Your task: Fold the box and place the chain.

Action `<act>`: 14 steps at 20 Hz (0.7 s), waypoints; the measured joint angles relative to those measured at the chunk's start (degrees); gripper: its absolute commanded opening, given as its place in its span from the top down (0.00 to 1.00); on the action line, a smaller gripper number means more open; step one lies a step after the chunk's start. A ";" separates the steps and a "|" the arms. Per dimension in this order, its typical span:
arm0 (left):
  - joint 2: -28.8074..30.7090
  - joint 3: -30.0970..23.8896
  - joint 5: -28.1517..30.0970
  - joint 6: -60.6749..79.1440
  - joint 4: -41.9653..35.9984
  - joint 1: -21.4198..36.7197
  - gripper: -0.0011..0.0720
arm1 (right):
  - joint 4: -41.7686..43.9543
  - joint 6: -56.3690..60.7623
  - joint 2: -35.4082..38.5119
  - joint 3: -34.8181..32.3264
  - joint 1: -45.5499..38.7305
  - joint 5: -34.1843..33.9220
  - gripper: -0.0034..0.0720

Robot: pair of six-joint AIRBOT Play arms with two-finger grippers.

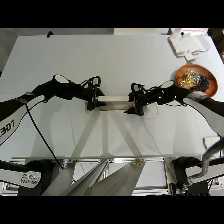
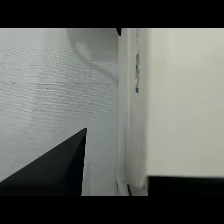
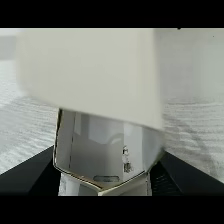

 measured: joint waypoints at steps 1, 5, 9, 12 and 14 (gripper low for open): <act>0.04 0.00 -0.09 -0.02 -0.02 0.13 0.43 | 0.00 0.02 0.00 0.00 0.00 0.00 0.33; 1.16 0.00 -0.63 -2.34 0.48 1.66 0.43 | 0.02 0.11 0.00 0.00 0.00 -0.04 0.33; 3.96 0.00 -1.60 -7.32 4.90 5.07 0.43 | 0.11 0.17 0.00 0.00 0.02 -0.13 0.33; 6.47 0.00 -2.56 -13.07 10.75 7.54 0.45 | 0.13 0.26 0.00 0.00 0.00 -0.17 0.33; 8.20 -0.02 -3.58 -16.94 14.64 8.48 0.55 | 0.07 0.11 -0.02 0.00 0.02 -0.13 0.33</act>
